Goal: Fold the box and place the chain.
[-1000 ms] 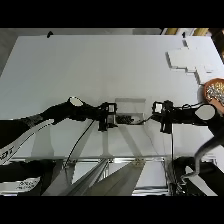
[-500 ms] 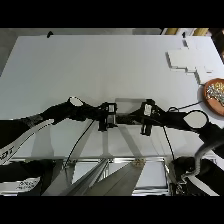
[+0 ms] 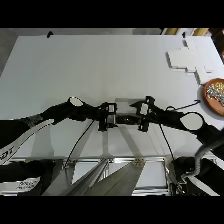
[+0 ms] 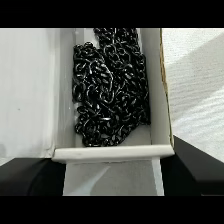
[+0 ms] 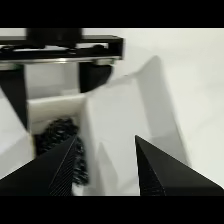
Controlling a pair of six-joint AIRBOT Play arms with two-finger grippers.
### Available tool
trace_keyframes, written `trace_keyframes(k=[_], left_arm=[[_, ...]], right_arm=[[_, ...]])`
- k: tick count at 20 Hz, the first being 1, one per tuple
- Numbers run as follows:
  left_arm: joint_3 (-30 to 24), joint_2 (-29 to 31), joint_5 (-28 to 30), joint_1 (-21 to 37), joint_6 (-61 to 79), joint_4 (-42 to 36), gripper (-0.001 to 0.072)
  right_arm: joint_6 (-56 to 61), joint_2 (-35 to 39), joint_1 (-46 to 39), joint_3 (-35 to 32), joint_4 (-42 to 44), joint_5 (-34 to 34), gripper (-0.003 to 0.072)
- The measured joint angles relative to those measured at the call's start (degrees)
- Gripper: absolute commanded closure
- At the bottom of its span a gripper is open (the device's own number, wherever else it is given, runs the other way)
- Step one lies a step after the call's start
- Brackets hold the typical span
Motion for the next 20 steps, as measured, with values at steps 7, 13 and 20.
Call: trace_keyframes(k=[7, 13, 20], left_arm=[[0.0, 0.0, 0.0, 0.0, 0.0, 0.0, 0.0574], [0.0, 0.0, 0.0, 0.0, 0.0, 0.0, 0.0574], [0.0, 0.0, 0.0, 0.0, 0.0, 0.0, 0.0574]], right_arm=[[0.1, 3.0, -16.9, -0.4, -8.5, 13.3, 0.0562], [-0.3, -0.3, -21.5, -1.2, -14.8, 16.8, 0.0362], [-6.0, -9.8, -22.2, -1.4, -16.1, 17.5, 0.0396]])
